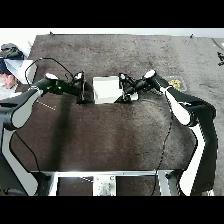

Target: Fold the box and place the chain.

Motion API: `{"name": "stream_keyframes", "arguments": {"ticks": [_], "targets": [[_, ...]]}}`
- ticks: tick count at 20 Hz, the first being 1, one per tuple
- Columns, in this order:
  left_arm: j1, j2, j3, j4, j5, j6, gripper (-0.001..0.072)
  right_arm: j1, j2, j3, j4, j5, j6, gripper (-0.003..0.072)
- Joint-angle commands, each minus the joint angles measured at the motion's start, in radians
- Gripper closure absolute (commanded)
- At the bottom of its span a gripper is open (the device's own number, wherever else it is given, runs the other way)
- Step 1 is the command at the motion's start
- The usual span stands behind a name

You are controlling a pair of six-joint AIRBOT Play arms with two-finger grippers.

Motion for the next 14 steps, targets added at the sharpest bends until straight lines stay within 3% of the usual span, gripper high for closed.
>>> {"name": "stream_keyframes", "arguments": {"ticks": [1,4,14], "targets": [[-0.021,-0.001,0.001,0.001,0.038,0.005,-0.0011,-0.001,0.000,0.001,0.000,0.000,0.001,0.0253],[-0.029,-0.001,0.001,0.003,0.091,0.004,-0.0011,-0.001,0.000,0.001,0.000,0.000,0.001,0.0253],[-0.053,-0.045,0.001,-0.047,0.129,0.032,-0.0005,-0.001,0.000,0.001,0.000,-0.001,0.000,0.0253]]}}
